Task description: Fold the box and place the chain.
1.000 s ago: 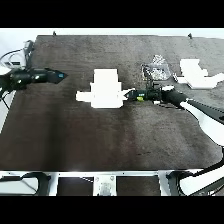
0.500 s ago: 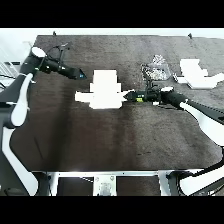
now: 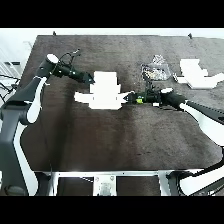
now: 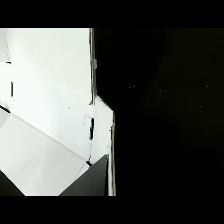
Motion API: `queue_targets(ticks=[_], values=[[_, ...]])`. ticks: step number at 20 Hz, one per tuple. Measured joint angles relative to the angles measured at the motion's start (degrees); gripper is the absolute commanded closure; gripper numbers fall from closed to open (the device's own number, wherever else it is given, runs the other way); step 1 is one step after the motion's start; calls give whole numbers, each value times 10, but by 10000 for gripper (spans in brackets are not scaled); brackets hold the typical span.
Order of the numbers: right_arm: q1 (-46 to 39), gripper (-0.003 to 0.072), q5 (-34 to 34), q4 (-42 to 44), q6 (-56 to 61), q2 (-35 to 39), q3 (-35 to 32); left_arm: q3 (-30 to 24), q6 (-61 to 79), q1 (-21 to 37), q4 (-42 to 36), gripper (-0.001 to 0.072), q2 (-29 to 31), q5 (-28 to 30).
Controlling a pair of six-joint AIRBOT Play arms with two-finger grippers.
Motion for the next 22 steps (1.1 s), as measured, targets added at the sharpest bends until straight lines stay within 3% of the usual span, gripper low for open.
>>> queue_targets(ticks=[14,16,22], values=[[-1,675,0,1,-26,0,0,2,21,-1,-50,245,-37,-22],[-1,675,0,1,-27,0,0,2,26,-1,-64,315,-41,-23],[-1,675,0,2,-31,0,0,2,37,-1,-78,314,-52,-46]])
